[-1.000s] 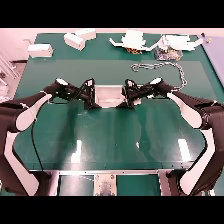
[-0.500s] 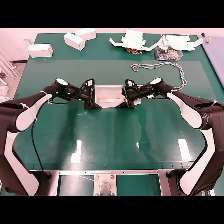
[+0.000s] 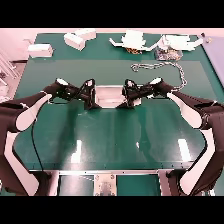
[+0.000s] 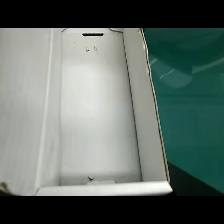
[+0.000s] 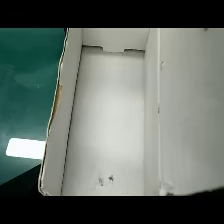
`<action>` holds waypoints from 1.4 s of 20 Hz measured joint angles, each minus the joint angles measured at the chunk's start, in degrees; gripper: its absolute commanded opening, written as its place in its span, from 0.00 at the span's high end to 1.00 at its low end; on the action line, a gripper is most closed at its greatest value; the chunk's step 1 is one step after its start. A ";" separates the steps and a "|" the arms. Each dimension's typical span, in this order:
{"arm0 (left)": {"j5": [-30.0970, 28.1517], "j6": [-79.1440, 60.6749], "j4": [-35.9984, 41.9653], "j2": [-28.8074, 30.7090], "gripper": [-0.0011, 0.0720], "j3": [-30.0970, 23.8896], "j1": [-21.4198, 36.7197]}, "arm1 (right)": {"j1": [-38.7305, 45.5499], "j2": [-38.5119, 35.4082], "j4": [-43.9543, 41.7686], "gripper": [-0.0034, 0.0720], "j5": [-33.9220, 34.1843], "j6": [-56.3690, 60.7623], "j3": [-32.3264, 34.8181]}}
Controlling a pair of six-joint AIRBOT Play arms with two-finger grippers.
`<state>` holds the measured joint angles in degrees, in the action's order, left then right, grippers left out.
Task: Fold the box and place the chain.
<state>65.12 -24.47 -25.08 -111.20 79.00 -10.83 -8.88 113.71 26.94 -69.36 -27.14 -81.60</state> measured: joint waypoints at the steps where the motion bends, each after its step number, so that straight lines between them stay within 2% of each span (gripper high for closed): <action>1: 0.00 0.00 0.00 0.00 0.32 0.00 0.00 | 0.02 -0.02 -0.04 0.00 0.00 -0.04 -0.04; 9: -0.37 0.13 0.26 0.00 0.31 0.02 0.00 | 2.32 -1.03 0.90 0.00 -0.98 -0.31 -0.07; 15: 0.44 -0.26 -0.35 0.00 0.32 -0.02 -0.02 | 5.60 -5.73 1.44 0.00 -3.50 0.17 -0.11; 21: -0.15 -0.02 0.00 0.00 0.32 0.00 -0.04 | 7.48 -9.66 8.20 0.00 -7.89 6.36 -0.09; 22: -0.20 -0.02 0.02 0.00 0.32 0.00 -0.04 | 7.56 -10.01 8.26 0.17 -9.22 6.95 -0.11; 23: -0.20 -0.02 0.04 0.00 0.32 0.00 -0.04 | 7.69 -10.25 8.20 0.66 -10.75 7.37 -0.11; 24: -0.20 0.00 0.04 0.00 0.32 0.00 -0.04 | 7.78 -10.40 7.43 0.95 -12.90 7.65 -0.09; 28: -0.20 0.00 0.04 0.00 0.32 0.00 -0.04 | 7.78 -10.75 -0.79 0.94 -18.97 10.19 -0.09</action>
<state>64.93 -24.47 -25.04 -111.20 79.00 -10.87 -1.10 102.96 26.15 -88.33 -16.95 -81.69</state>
